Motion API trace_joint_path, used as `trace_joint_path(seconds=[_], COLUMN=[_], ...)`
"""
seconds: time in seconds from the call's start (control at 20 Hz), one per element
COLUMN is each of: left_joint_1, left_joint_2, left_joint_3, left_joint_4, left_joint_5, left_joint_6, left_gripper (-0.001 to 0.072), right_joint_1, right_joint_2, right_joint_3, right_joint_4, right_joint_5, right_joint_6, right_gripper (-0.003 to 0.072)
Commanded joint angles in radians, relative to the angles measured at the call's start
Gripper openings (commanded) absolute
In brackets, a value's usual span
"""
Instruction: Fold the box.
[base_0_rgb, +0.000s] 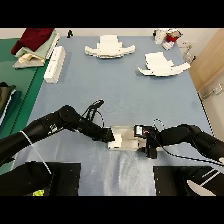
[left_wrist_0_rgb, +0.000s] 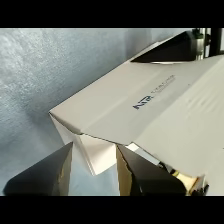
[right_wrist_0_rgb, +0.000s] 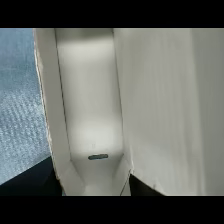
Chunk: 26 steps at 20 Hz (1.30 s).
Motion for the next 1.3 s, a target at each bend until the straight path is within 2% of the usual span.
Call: trace_joint_path(seconds=[0.0, 0.25, 0.4, 0.75, 1.05, 1.1, 1.15, 1.2, 1.25], left_joint_1=[-0.098, -0.222, -0.28, -0.42, -0.489, -0.491, -0.496, -0.497, -0.497], left_joint_2=[-0.004, -0.032, -0.055, -0.211, -0.332, -0.345, -0.351, -0.352, -0.352], left_joint_3=[0.018, 0.093, 0.153, 0.329, 0.412, 0.42, 0.426, 0.429, 0.43], left_joint_4=[0.12, 0.476, 0.62, 0.866, 0.911, 0.91, 0.911, 0.916, 0.918], left_joint_5=[0.092, 0.098, 0.061, -0.127, -0.224, -0.239, -0.251, -0.253, -0.254], left_joint_6=[-0.194, -0.631, -0.821, -1.118, -1.181, -1.181, -1.18, -1.18, -1.18], left_gripper=[0.0418, 0.0418, 0.0417, 0.0407, 0.0406, 0.0361, 0.0191, 0.0164, 0.0069], right_joint_1=[0.001, 0.001, 0.001, 0.001, 0.001, 0.001, 0.001, 0.001, 0.001], right_joint_2=[0.001, 0.001, 0.001, 0.001, 0.001, 0.001, 0.001, 0.001, 0.001], right_joint_3=[0.0, 0.0, 0.0, 0.0, 0.0, 0.0, 0.0, 0.0, 0.0], right_joint_4=[0.0, 0.0, 0.0, 0.0, 0.0, 0.0, 0.0, 0.0, 0.0], right_joint_5=[0.0, 0.0, 0.0, 0.0, 0.0, 0.0, 0.0, 0.0, 0.0], right_joint_6=[0.0, 0.0, 0.0, 0.0, 0.0, 0.0, 0.0, 0.0, 0.0], right_gripper=[0.0487, 0.0487, 0.0487, 0.0487, 0.0487, 0.0487, 0.0487, 0.0487, 0.0487])
